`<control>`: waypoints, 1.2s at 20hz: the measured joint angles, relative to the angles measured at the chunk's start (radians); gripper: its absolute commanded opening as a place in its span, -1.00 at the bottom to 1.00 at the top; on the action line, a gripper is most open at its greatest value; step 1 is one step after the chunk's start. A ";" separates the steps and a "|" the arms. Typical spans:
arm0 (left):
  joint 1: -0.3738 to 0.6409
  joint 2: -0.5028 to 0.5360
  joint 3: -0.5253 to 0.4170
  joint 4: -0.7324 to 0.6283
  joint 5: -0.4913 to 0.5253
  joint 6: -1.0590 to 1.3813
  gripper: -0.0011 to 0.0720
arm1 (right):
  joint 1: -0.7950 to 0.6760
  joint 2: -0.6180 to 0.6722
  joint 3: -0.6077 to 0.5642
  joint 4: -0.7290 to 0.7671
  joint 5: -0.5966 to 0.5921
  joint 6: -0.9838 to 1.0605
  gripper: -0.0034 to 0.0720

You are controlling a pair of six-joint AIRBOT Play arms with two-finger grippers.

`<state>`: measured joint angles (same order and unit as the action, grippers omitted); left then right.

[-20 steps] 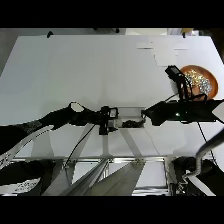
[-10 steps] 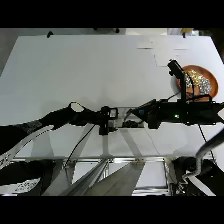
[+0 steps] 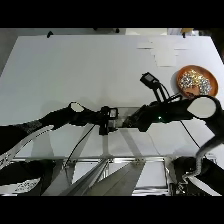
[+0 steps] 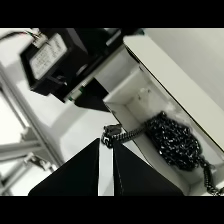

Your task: Fold the box and place the chain.

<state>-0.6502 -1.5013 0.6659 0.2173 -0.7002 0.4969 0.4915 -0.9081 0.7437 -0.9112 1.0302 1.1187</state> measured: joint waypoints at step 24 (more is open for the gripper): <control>0.000 0.000 0.000 0.000 0.000 0.000 -0.40 | -0.373 -0.302 0.217 -0.503 0.049 0.297 0.02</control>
